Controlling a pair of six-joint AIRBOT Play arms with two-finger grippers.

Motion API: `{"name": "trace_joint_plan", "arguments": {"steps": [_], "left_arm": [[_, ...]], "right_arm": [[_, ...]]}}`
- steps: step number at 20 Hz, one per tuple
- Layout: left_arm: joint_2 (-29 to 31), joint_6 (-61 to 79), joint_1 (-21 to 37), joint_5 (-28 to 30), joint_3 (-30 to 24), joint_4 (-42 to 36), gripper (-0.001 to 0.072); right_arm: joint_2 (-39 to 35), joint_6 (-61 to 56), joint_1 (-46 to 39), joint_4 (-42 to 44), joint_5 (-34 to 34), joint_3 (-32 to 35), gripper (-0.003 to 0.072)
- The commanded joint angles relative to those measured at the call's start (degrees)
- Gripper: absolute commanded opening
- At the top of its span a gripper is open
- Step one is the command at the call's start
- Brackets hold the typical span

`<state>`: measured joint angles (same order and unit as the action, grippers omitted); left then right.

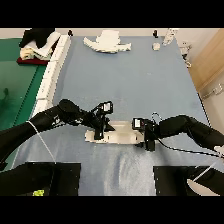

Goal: Fold the box.

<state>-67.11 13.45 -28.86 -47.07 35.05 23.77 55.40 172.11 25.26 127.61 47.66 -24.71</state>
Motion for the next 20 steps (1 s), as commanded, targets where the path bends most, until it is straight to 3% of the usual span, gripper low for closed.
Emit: {"name": "trace_joint_plan", "arguments": {"steps": [1,20], "left_arm": [[0.04,0.02,0.02,0.02,0.04,0.02,0.0012],[0.04,0.02,0.00,0.02,0.04,0.02,0.0012]], "right_arm": [[-0.37,0.00,0.11,0.37,-0.42,0.50,0.0652],[2.29,0.00,0.87,0.33,-2.86,0.48,0.0652]]}}
